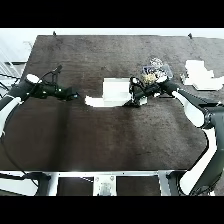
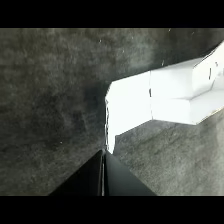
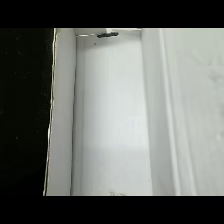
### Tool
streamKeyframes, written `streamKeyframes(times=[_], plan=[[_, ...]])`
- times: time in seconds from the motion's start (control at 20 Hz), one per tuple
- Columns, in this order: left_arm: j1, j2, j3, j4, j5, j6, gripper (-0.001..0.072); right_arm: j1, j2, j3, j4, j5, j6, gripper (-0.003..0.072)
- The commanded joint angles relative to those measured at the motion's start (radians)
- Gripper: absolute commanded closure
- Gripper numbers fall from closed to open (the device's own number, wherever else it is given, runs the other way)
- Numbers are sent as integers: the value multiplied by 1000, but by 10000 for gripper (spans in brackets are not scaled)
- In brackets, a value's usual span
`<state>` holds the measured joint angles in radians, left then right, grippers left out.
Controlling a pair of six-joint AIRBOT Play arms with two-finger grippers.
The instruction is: Fold the box and place the chain.
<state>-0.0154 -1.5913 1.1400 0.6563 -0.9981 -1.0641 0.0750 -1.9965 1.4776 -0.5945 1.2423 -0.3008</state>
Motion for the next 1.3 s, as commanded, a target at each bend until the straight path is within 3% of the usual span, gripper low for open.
streamKeyframes(times=[0.0,0.55,0.85,0.95,1.25], plan=[[3,-46,-10,-26,-8,-1,691,1,0,0,0,0,0,106],[-36,-128,-6,-104,-8,51,691,1,0,0,0,0,0,107],[-93,-183,89,-127,-71,48,688,1,0,0,0,0,0,106],[-93,-183,114,-139,-89,47,434,1,0,0,0,0,0,106],[-93,-182,123,-213,-134,67,407,1,0,0,0,0,0,106]])
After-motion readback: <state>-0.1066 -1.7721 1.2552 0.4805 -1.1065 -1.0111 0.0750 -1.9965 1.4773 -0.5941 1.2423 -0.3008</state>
